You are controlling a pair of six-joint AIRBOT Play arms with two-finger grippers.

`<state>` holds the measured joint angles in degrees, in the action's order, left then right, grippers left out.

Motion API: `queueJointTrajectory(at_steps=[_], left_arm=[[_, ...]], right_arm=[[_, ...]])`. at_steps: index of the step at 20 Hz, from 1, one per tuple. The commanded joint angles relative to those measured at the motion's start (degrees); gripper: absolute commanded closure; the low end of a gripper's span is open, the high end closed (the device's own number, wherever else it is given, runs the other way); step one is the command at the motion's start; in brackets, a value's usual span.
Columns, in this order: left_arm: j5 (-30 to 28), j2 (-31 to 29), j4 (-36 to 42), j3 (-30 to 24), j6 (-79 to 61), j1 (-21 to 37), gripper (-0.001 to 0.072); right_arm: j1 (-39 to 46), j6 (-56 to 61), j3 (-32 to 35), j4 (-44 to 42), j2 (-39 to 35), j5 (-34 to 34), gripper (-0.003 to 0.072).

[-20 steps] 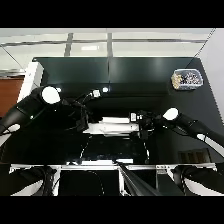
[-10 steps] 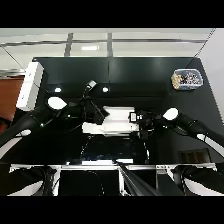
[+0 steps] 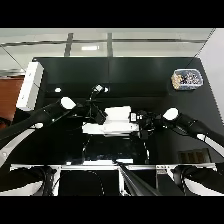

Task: Fold the box and place the chain.

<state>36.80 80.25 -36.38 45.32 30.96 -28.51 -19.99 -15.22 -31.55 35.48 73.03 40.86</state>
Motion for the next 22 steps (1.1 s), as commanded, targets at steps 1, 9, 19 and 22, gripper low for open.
queueJointTrajectory(at_steps=[1,9,19,22], left_arm=[[1.79,-0.83,-6.05,1.66,0.79,0.09,0.0685],[13.9,-18.34,-19.89,-0.42,7.23,10.19,0.0683],[6.84,-16.52,-19.85,-7.76,-30.99,2.29,0.0006],[5.68,-12.5,-17.0,-7.65,-31.04,0.44,0.0007]], right_arm=[[0.0,0.04,-0.02,-0.04,0.02,0.0,0.0531],[0.0,0.04,-0.02,-0.04,0.02,0.0,0.0531],[-0.02,0.04,-0.02,-0.02,0.02,0.0,0.0531],[0.0,0.04,-0.02,-0.02,0.02,0.0,0.0531]])
